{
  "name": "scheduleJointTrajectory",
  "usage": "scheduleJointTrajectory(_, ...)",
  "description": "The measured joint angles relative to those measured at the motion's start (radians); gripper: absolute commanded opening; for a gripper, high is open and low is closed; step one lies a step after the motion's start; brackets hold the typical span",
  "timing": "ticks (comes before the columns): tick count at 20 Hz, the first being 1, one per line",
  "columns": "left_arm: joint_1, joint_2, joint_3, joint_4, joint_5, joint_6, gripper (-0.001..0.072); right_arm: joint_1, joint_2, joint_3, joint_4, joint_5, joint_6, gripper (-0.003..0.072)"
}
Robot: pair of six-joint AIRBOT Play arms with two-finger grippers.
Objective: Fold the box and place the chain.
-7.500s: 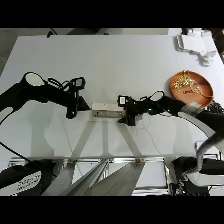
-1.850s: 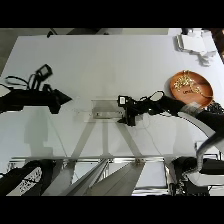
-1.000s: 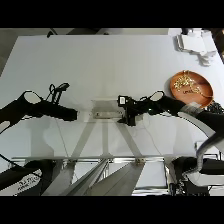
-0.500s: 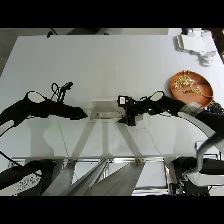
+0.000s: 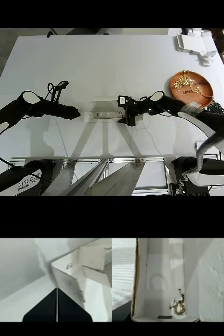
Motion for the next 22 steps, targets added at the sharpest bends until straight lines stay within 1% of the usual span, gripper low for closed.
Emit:
scheduleJointTrajectory(3,0.0,-0.017,0.0,0.04,0.03,-0.051,0.0008,0.0,0.0,0.0,0.0,0.0,0.0,0.0526)
scheduleJointTrajectory(7,-0.034,-0.054,0.0,0.056,0.053,-0.074,0.0007,0.0,0.0,0.0,0.0,0.0,0.0,0.0526)
scheduleJointTrajectory(11,-0.067,-0.075,-0.001,-0.019,0.072,-0.06,0.0008,0.0,0.0,0.0,0.0,0.0,0.0,0.0526)
scheduleJointTrajectory(14,-0.075,-0.076,-0.001,-0.078,0.057,-0.037,0.0009,0.0,0.0,0.0,0.0,0.0,0.0,0.0526)
scheduleJointTrajectory(20,-0.076,-0.014,-0.001,-0.136,0.024,-0.019,0.0019,0.0,0.0,0.0,0.0,0.0,0.0,0.0526)
scheduleJointTrajectory(21,-0.076,0.0,-0.001,-0.147,0.021,-0.018,0.0049,0.0,0.0,0.0,0.0,0.0,0.0,0.0526)
scheduleJointTrajectory(22,-0.076,0.01,-0.001,-0.157,0.017,-0.017,0.0151,0.0,0.0,0.0,0.0,0.0,0.0,0.0526)
